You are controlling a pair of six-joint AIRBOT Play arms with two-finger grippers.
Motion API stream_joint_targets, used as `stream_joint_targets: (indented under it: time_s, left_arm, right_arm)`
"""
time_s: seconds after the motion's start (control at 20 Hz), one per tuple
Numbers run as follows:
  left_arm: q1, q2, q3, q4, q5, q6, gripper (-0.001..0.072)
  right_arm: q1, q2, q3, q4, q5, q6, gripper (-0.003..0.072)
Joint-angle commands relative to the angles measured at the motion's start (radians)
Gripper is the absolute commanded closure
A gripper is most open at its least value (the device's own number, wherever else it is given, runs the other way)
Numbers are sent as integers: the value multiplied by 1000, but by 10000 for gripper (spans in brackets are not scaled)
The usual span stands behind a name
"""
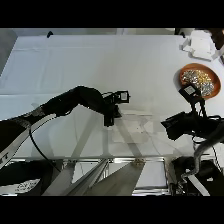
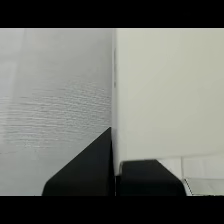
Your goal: Fold the box and place the chain.
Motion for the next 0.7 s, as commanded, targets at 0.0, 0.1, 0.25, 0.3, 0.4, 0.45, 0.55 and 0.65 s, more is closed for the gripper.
stream_joint_targets:
  time_s: [0.0,0.1,0.25,0.3,0.4,0.45,0.55,0.65]
  left_arm:
    - [-3,-32,0,5,-6,0,705]
    - [5,-33,-1,-5,7,-1,712]
    - [44,-23,-1,-163,36,0,717]
    - [51,-16,-1,-167,37,0,718]
    - [59,-3,-21,-164,34,0,718]
    - [61,3,-42,-165,31,0,718]
    - [61,25,-99,-163,13,0,718]
    - [61,43,-133,-135,13,0,717]
  right_arm:
    - [0,2,0,-5,-21,0,415]
    - [0,2,0,-11,-29,0,415]
    - [0,2,0,-21,-28,1,415]
    - [0,2,0,-21,-27,1,415]
    - [0,2,0,-21,-24,1,415]
    - [0,2,0,-21,-24,1,415]
    - [0,2,0,-21,-24,1,416]
    - [0,2,0,-21,-25,1,417]
